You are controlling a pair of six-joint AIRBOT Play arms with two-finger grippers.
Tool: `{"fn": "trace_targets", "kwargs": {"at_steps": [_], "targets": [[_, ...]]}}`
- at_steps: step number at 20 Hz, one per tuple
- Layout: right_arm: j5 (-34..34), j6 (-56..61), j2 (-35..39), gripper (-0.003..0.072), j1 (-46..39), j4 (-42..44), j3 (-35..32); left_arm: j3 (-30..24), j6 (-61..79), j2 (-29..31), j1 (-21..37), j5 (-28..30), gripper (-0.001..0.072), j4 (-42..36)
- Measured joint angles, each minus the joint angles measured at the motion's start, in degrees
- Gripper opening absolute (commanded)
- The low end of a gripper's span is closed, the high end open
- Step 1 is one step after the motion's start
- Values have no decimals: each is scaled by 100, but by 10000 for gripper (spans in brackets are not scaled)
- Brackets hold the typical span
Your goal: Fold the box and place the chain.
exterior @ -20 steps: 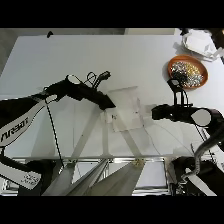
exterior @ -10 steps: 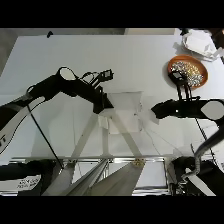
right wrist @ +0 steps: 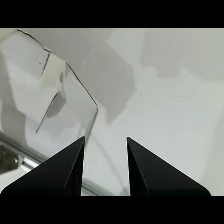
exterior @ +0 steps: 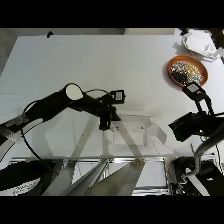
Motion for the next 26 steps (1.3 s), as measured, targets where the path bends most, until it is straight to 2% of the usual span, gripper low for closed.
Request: {"fn": "trace_targets", "kwargs": {"at_steps": [4,11,15,22,26], "targets": [[-94,4,514,299,0,-70,-256,-280,494,-205,87,448,1,-299],[-769,0,693,299,0,-87,-905,-367,1565,-501,356,892,1,-852],[-1126,-4,708,297,0,-87,-1021,-374,2083,-793,380,909,1,-1064],[-1287,-11,710,297,0,-83,-1058,-372,2409,-1034,396,909,0,-1161],[-1307,-20,710,297,0,-83,-1062,-133,2448,-1196,393,553,0,-977]]}}
